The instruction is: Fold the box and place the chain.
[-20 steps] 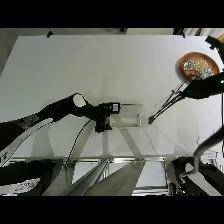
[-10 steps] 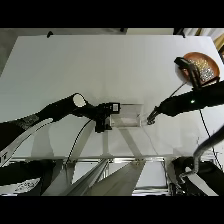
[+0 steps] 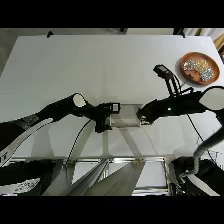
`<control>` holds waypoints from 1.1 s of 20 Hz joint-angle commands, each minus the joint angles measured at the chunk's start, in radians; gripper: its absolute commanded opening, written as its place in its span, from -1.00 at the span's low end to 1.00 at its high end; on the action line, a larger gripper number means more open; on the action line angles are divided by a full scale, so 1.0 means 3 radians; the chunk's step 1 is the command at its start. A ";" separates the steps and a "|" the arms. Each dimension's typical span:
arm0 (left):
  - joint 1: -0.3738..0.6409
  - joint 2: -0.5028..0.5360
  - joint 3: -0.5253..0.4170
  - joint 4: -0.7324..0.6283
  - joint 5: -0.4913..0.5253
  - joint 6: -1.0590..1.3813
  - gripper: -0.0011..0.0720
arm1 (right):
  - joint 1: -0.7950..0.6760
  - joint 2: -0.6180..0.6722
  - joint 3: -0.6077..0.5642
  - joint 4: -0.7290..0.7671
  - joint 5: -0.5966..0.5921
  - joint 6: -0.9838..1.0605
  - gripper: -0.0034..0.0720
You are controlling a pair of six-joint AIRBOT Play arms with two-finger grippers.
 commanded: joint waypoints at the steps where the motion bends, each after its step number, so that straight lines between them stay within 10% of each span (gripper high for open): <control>1: 0.0001 0.0001 0.0003 0.0000 0.0001 0.0001 -0.94 | 0.0139 -0.0009 -0.0247 0.0005 -0.0436 0.0004 -0.86; 17: 0.0001 0.0001 0.0003 0.0000 0.0003 0.0001 -0.94 | 0.0662 -0.0595 -0.0589 0.0028 -0.1261 0.0025 -0.86; 22: 0.0001 0.0001 0.0001 0.0000 0.0001 0.0001 -0.94 | 0.0662 -0.0601 -0.0589 0.0028 -0.1260 0.0024 -0.53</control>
